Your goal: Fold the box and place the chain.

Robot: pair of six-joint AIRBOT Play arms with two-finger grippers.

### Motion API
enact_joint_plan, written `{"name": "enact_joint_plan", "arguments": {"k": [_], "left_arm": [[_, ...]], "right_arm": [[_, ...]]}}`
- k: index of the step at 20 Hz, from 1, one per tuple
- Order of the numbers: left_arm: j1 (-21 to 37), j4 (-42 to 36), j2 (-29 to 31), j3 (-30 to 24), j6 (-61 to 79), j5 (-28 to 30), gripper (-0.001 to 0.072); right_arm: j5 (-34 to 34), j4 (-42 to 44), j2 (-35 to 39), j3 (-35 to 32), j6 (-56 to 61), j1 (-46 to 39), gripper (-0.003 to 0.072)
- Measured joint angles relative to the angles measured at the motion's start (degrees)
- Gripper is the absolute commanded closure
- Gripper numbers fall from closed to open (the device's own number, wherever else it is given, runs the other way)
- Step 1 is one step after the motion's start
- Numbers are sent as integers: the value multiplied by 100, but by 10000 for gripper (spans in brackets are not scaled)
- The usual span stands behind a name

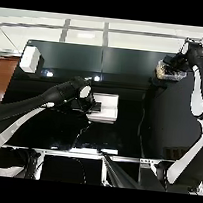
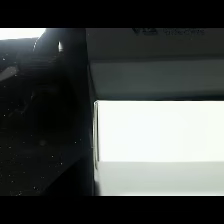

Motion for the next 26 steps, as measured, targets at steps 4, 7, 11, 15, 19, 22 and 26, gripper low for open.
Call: {"name": "enact_joint_plan", "arguments": {"k": [4, 7, 11, 15, 19, 22, 26], "left_arm": [[0, 0, -2, 0, 0, 2, 684], [0, 0, 0, 0, 0, 9, 684], [0, 0, -2, 0, 0, 9, 684], [0, 0, -2, 0, 0, 9, 684], [0, 0, -2, 0, 0, 9, 684], [0, 0, -2, 0, 0, 9, 684], [0, 0, 0, 0, 0, 9, 684]], "right_arm": [[234, 61, 645, 26, -474, -22, 673], [323, 61, 1362, 31, -905, -22, 673], [282, 160, 2212, 31, -1259, -24, 673], [391, 608, 2940, -37, -1602, -24, 673], [503, 1241, 3792, -501, -1991, -24, 674], [584, 1692, 4468, -719, -2192, -20, 674], [699, 2192, 5316, -813, -2361, 70, 674]]}}
